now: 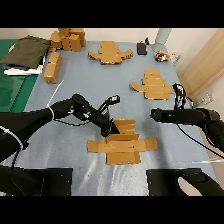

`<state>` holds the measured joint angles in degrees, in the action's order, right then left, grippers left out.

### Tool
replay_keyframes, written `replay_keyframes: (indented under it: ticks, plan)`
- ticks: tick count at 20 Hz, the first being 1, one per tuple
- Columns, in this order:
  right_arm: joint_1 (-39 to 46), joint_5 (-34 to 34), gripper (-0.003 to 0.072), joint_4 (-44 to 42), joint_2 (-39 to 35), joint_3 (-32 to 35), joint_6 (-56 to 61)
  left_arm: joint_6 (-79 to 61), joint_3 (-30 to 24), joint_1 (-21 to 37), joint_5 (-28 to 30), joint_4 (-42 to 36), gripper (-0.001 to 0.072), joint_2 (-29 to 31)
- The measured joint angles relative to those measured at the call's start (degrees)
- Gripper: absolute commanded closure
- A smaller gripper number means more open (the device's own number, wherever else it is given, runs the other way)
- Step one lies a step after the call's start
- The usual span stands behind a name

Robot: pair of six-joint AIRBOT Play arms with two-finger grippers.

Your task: Fold the box.

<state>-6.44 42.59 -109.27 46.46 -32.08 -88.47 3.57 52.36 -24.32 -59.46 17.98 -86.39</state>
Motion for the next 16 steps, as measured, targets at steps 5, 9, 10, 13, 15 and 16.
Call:
replay_keyframes:
  ticks: [5, 9, 10, 13, 15, 16]
  plan:
    - [0.0, 0.4, 0.0594, -0.2, 0.0, 0.0, 0.0, 0.3, -0.1, 0.0, -0.3, 0.4, 0.0694, -0.2]
    - [0.0, 0.8, 0.0594, -0.2, 0.0, 0.0, 0.0, 0.4, 0.9, 0.3, 0.9, 0.5, 0.0694, 0.3]
    - [0.0, 0.9, 0.0594, -0.2, 0.0, 0.0, 0.0, 0.4, 1.5, 0.3, 1.1, 0.5, 0.0694, 0.5]
    - [0.0, 0.9, 0.0594, -0.4, 0.0, 0.0, 0.0, -0.2, 3.0, 0.4, 1.9, 1.3, 0.0694, 0.8]
    - [0.0, 1.0, 0.0594, -0.5, 0.0, 0.0, 0.0, -0.7, 3.5, 0.3, 2.6, 1.7, 0.0694, 0.9]
    - [0.0, 1.0, 0.0594, -0.6, 0.0, 0.0, 0.0, -0.8, 3.5, 0.3, 2.8, 1.9, 0.0694, 0.9]
